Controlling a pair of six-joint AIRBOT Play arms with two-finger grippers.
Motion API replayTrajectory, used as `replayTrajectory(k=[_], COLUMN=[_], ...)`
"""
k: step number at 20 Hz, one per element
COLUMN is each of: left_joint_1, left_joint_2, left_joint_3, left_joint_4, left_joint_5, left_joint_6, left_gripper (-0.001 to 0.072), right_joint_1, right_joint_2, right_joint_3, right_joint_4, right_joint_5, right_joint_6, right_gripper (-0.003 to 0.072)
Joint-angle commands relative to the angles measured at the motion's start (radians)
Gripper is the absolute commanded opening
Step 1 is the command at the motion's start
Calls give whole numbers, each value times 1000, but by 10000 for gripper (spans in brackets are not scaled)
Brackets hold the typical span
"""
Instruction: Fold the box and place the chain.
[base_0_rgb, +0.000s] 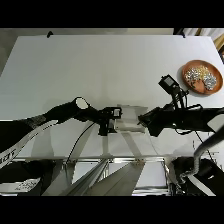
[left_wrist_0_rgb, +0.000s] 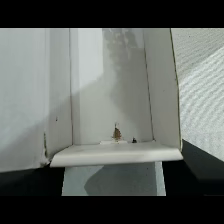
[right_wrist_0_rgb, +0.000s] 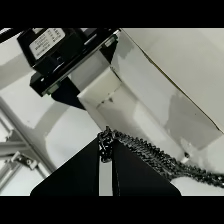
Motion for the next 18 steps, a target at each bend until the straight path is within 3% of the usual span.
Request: replayTrajectory(k=[1,6,9,11,16,18], left_joint_1=[0,0,0,0,0,0], left_joint_2=[1,1,1,1,1,1], left_joint_3=[1,1,1,1,1,1], left_joint_4=[0,0,0,0,0,0], left_joint_5=[0,0,0,0,0,0], left_joint_6=[0,0,0,0,0,0], left_gripper=[397,397,397,397,397,397], right_joint_1=[51,92,113,125,126,126], right_joint_2=[-90,-245,-254,-254,-273,-275], right_joint_3=[-10,-10,-10,-11,-13,-13], right_joint_4=[-1,0,-1,-6,-79,-79], right_joint_5=[-74,-103,-104,-108,-155,-137], right_joint_6=[11,11,11,19,98,97], right_gripper=[17,19,21,85,91,128])
